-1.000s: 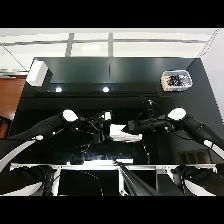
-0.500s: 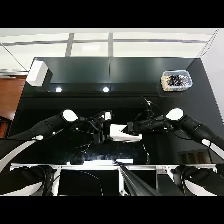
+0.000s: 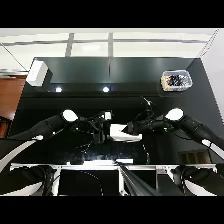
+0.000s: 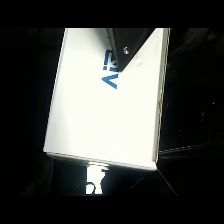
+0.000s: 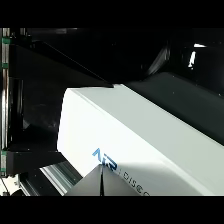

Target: Fold the box and place the chain.

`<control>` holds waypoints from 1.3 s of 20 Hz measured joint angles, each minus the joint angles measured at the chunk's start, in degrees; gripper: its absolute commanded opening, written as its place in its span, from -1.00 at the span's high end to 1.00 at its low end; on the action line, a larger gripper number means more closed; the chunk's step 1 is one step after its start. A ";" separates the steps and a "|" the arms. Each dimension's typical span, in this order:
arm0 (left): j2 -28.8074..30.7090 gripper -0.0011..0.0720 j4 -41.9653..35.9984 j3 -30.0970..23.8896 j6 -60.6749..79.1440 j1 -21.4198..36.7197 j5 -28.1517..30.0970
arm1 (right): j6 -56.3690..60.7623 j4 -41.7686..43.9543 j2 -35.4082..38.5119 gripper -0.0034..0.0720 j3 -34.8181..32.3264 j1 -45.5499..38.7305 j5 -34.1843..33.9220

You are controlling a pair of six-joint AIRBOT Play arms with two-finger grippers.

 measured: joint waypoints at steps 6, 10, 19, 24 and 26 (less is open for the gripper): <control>0.00 0.01 0.00 0.00 0.00 0.00 0.02 | -0.68 -1.09 0.70 0.89 0.94 -1.81 2.56; 0.02 0.01 0.04 0.00 0.04 0.02 -0.02 | -1.29 -1.01 4.70 0.88 2.14 -8.24 12.04; 0.02 0.01 0.04 0.00 0.07 0.02 -0.04 | -1.38 -5.88 7.34 0.89 -2.10 -13.49 14.86; 0.02 0.01 0.09 0.00 0.15 0.02 -0.04 | -1.29 -6.93 7.45 0.89 -4.00 -13.73 12.04; 0.02 0.01 0.09 0.00 0.15 0.02 -0.04 | -1.29 -7.21 7.48 0.88 -4.22 -13.77 11.47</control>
